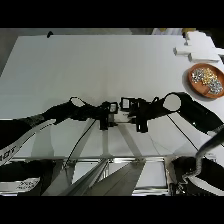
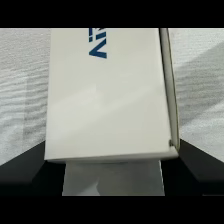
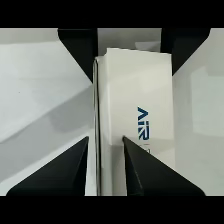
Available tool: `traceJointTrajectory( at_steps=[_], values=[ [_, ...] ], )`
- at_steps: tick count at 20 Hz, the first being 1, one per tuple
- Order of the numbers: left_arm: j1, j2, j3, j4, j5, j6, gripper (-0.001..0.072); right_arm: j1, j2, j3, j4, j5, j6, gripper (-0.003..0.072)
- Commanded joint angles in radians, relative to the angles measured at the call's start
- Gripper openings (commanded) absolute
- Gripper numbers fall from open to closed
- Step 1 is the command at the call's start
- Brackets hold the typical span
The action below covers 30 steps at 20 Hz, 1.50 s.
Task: Fold the box and place the chain.
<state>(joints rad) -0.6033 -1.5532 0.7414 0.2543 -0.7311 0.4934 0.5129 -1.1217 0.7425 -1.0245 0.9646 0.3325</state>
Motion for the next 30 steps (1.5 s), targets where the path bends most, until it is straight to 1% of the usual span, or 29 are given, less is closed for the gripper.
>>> traceJointTrajectory(
  at_steps=[1,2,6,8,9,10,11,12,17,20,27,30],
  values=[
    [0.001,0.000,0.000,0.001,0.001,0.000,0.0072,0.000,0.000,-0.006,0.013,0.019,-0.001,0.0324],
    [0.001,0.000,0.000,0.000,0.001,0.000,0.0072,0.000,0.002,-0.006,0.016,0.018,-0.001,0.0346],
    [0.001,0.000,0.000,0.001,0.001,0.000,0.0072,0.000,0.044,-0.004,0.039,-0.008,0.000,0.0343],
    [0.001,0.000,0.000,0.000,0.001,0.000,0.0072,-0.026,0.069,-0.004,0.061,-0.014,0.004,0.0335],
    [0.001,0.000,0.000,0.000,0.001,0.000,0.0072,-0.055,0.073,-0.004,0.088,-0.013,0.025,0.0269],
    [0.001,0.000,0.000,0.001,0.001,0.000,0.0072,-0.082,0.071,-0.004,0.117,-0.006,0.041,0.0155],
    [0.001,0.000,0.000,0.000,0.001,0.000,0.0072,-0.103,0.066,-0.004,0.148,0.007,0.041,0.0065],
    [0.001,0.000,0.000,0.000,0.001,0.000,0.0072,-0.110,0.058,-0.004,0.172,0.019,0.041,0.0017],
    [0.001,0.000,0.000,0.001,0.001,0.000,0.0072,-0.089,-0.034,-0.006,0.181,0.040,0.041,0.0018],
    [0.001,0.000,0.000,0.001,0.001,0.000,0.0072,-0.088,-0.064,-0.007,0.185,0.042,0.042,0.0018],
    [0.001,0.000,0.000,0.000,0.001,0.000,0.0072,-0.087,-0.069,-0.022,0.180,0.044,0.049,0.0017],
    [0.001,0.000,0.000,0.001,0.001,0.000,0.0072,-0.062,-0.069,-0.066,0.158,-0.003,0.049,0.0017]
  ],
)
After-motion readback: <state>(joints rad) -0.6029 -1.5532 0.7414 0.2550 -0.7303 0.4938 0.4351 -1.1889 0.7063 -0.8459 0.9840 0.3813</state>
